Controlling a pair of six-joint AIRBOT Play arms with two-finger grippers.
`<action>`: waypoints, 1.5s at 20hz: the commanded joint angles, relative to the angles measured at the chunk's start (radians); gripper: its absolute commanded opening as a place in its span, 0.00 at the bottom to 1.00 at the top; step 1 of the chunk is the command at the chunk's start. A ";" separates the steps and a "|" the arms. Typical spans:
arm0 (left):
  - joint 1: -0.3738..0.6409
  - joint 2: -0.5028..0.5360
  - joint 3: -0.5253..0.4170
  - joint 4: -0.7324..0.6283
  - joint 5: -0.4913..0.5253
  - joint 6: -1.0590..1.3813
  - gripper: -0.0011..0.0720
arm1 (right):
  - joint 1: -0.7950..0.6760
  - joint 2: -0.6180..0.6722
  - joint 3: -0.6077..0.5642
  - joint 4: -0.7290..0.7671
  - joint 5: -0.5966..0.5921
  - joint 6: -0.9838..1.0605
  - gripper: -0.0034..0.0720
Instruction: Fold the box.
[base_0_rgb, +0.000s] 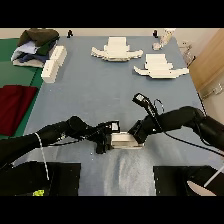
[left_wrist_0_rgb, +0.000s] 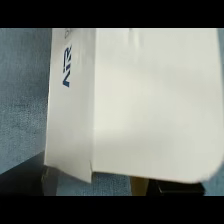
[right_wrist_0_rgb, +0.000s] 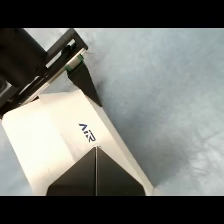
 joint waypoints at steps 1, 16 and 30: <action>0.000 0.000 0.000 0.000 0.000 0.000 0.72 | 0.062 0.093 -0.073 -0.067 0.137 -0.003 0.05; 0.000 0.000 0.000 0.000 0.000 0.000 0.72 | 0.312 0.084 -0.031 -0.364 0.145 -0.079 0.75; 0.000 0.000 0.000 0.000 0.000 0.000 0.72 | 0.389 0.075 -0.089 -0.538 0.273 -0.100 0.82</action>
